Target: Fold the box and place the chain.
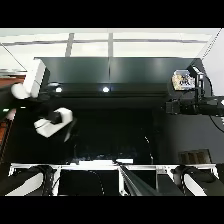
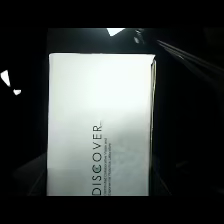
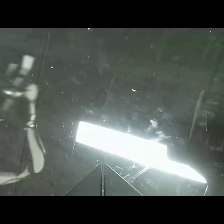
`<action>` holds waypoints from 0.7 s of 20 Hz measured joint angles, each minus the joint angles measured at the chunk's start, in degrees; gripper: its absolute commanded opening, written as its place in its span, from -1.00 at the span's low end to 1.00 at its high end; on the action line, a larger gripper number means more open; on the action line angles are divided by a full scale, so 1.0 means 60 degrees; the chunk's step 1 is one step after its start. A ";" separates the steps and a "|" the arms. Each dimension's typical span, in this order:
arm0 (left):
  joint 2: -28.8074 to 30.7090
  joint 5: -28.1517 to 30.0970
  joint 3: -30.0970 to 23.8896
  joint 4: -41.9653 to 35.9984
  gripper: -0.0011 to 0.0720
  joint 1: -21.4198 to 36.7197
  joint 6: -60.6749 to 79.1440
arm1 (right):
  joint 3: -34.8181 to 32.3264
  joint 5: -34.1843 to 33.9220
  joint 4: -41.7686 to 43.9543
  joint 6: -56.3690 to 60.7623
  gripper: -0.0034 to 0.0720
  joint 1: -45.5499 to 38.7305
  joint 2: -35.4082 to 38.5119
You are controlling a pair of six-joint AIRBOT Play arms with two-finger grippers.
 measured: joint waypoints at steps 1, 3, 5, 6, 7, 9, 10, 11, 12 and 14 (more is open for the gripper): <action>0.0120 -0.0098 -0.0095 0.0076 -0.48 0.0874 -0.0197 | 0.0000 -0.0058 -0.0004 0.0000 -0.87 0.0000 0.0000; 0.0270 -0.0040 -0.0215 0.0215 -0.48 0.2652 -0.0484 | 0.0000 -0.0182 -0.0004 -0.0004 -0.87 0.0000 0.0000; 0.0346 0.0178 -0.0277 0.0255 -0.48 0.4029 -0.0648 | 0.0000 -0.0262 -0.0004 -0.0004 -0.87 0.0000 0.0000; 0.0364 0.0379 -0.0295 0.0186 -0.48 0.4546 -0.0678 | 0.0000 -0.0288 -0.0004 -0.0004 -0.87 0.0000 0.0000; 0.0386 0.0586 -0.0313 0.0175 -0.48 0.4962 -0.0685 | 0.0000 -0.0331 -0.0004 -0.0004 -0.87 0.0000 0.0000; 0.0404 0.1045 -0.0357 0.0255 -0.43 0.5537 -0.0641 | 0.0000 -0.0361 0.0000 -0.0004 -0.87 0.0000 0.0000; 0.0404 0.1271 -0.0397 0.0280 -0.30 0.5668 -0.0528 | 0.0000 -0.0397 -0.0004 -0.0004 -0.87 0.0000 0.0000; 0.0404 0.1512 -0.0444 0.0240 -0.30 0.5734 -0.0302 | 0.0000 -0.0412 -0.0004 -0.0004 -0.87 0.0000 0.0000; 0.0404 0.1810 -0.0474 0.0157 -0.30 0.5741 -0.0007 | 0.0000 -0.0444 -0.0004 -0.0004 -0.87 0.0000 0.0000; 0.0393 0.2393 -0.0525 -0.0011 -0.30 0.5635 0.0696 | 0.0000 -0.0495 -0.0004 -0.0004 -0.87 0.0000 0.0000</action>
